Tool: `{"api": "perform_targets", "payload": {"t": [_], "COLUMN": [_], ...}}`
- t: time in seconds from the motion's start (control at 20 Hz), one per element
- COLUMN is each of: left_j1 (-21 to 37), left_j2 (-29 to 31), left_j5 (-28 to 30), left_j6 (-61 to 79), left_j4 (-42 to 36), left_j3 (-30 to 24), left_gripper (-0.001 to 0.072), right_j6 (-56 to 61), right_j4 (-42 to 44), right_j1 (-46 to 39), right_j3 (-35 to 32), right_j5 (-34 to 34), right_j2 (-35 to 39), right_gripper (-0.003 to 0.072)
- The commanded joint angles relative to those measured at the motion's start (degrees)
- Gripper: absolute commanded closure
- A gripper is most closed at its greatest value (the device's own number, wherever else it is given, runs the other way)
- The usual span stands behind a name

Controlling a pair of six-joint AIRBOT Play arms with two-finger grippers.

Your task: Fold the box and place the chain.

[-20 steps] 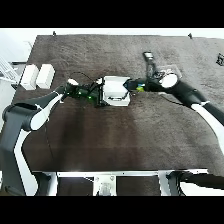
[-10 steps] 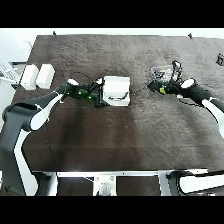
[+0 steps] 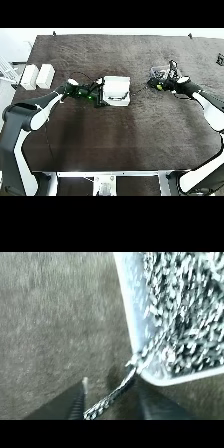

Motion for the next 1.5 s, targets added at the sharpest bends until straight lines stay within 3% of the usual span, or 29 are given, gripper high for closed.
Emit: {"api": "perform_targets", "payload": {"t": [0.0, 0.05, 0.1, 0.2, 0.35, 0.55, 0.8, 1.05, 1.45], "left_j1": [0.0, 0.0, 0.0, 0.0, 0.0, 0.0, 0.0, 0.0, 0.0], "left_j2": [0.0, 0.0, 0.0, 0.0, 0.0, 0.0, 0.0, 0.0, 0.0], "left_j5": [0.0, 0.0, 0.0, 0.0, 0.0, 0.0, 0.0, 0.0, 0.0], "left_j6": [0.0, 0.0, 0.0, 0.0, 0.0, 0.0, 0.0, 0.0, 0.0], "left_j4": [0.0, 0.0, 0.0, 0.0, 0.0, 0.0, 0.0, 0.0, 0.0], "left_j3": [0.0, 0.0, 0.0, 0.0, 0.0, 0.0, 0.0, 0.0, 0.0], "left_gripper": [0.0368, 0.0368, 0.0368, 0.0368, 0.0368, 0.0367, 0.0368, 0.0368, 0.0368], "right_j6": [-6.6, -8.4, -8.4, -7.8, -7.3, 0.2, 6.4, 6.4, 2.9], "right_j4": [4.5, 7.1, 8.2, 8.5, 6.3, -6.7, -20.4, -23.0, -24.1], "right_j1": [-0.1, 0.0, 0.0, 0.0, 1.8, 5.8, 13.4, 20.5, 30.7], "right_j3": [1.4, 1.4, 1.4, 1.1, -1.9, -5.7, -5.9, -5.8, -1.0], "right_j5": [-0.1, 0.5, 1.9, 4.9, 2.1, -0.6, -1.8, -5.7, -11.4], "right_j2": [-2.1, -2.0, -1.6, 1.2, 12.4, 31.6, 47.1, 53.1, 52.5], "right_gripper": [0.0442, 0.0587, 0.0681, 0.0684, 0.0685, 0.0686, 0.0685, 0.0685, 0.0686]}}
